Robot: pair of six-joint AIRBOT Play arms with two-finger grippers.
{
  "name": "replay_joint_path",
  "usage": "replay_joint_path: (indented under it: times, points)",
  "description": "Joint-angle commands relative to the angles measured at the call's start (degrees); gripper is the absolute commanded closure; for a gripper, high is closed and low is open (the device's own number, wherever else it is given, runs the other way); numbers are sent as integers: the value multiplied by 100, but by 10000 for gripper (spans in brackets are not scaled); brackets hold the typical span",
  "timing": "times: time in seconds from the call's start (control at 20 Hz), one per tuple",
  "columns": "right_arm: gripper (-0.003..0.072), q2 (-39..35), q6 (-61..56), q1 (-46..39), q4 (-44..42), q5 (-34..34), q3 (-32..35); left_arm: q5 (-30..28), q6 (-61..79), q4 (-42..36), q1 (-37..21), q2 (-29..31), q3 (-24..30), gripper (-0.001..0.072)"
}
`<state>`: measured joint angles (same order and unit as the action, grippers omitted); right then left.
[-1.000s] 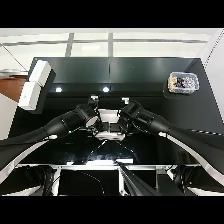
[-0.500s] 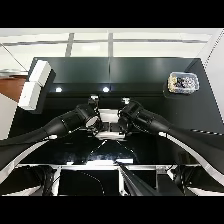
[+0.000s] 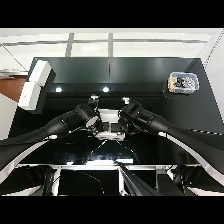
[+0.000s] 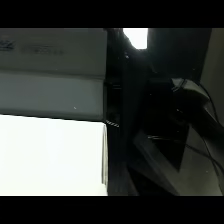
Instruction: Fold the box and place the chain.
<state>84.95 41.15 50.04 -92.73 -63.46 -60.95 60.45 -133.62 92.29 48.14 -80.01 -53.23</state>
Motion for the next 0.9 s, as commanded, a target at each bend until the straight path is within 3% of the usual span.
replay_joint_path:
  times: [0.0, 0.85]
  points:
    - [305, -7, -20, 7, -22, -101, -7, 7, -13, 2, -7, 4, 2, 681]
    - [325, -136, -20, 7, -4, -122, -20, 7, -13, 0, -7, 7, 2, 682]
